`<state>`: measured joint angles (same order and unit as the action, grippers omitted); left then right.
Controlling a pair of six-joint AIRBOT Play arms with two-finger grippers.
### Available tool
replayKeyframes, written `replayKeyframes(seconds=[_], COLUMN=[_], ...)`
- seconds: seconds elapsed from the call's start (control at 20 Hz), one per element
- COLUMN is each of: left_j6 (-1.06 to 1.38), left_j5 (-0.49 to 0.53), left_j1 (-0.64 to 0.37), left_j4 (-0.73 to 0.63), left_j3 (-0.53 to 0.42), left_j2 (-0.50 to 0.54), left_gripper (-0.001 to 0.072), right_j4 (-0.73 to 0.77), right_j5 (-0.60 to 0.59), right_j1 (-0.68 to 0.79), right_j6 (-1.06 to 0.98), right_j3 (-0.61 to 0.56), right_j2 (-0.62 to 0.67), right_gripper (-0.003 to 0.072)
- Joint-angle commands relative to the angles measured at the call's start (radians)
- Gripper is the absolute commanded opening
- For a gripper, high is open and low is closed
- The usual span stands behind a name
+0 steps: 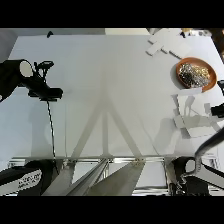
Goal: Fold the box and place the chain.
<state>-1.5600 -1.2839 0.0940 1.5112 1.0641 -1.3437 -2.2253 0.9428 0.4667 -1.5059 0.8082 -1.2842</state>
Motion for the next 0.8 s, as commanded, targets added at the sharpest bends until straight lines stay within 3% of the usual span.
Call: replayKeyframes(seconds=[0.0,0.1,0.15,0.2,0.3,0.4,0.6,0.75], left_j6=[0.000,0.000,0.000,0.000,0.000,0.000,0.000,0.000], left_j5=[0.000,0.000,0.000,0.000,0.000,0.000,0.000,0.000], left_j1=[0.000,0.000,0.000,0.000,0.000,0.000,0.000,0.000], left_j4=[0.000,0.000,0.000,0.000,0.000,0.000,0.000,0.000], left_j3=[0.000,0.000,0.000,0.000,0.000,0.000,0.000,0.000], left_j2=[0.001,0.001,0.001,0.001,0.001,0.001,0.001,0.001], left_gripper=[0.0011,0.0011,0.0011,0.0011,0.0011,0.0011,0.0011,0.0011], right_j4=[-0.022,-0.018,-0.019,-0.020,-0.019,0.075,0.483,0.715], right_j5=[-0.018,0.008,0.013,0.019,0.074,0.105,0.089,0.031], right_j1=[0.002,0.002,0.002,0.002,-0.005,-0.027,-0.169,-0.336], right_j6=[-0.008,-0.008,-0.008,-0.009,-0.041,-0.066,0.061,0.062], right_j3=[0.047,0.048,0.048,0.048,0.054,0.053,0.019,-0.123], right_j2=[-0.089,-0.137,-0.150,-0.148,-0.131,-0.077,0.135,0.331], right_gripper=[0.0321,0.0310,0.0206,0.0016,0.0013,0.0012,0.0012,0.0012])
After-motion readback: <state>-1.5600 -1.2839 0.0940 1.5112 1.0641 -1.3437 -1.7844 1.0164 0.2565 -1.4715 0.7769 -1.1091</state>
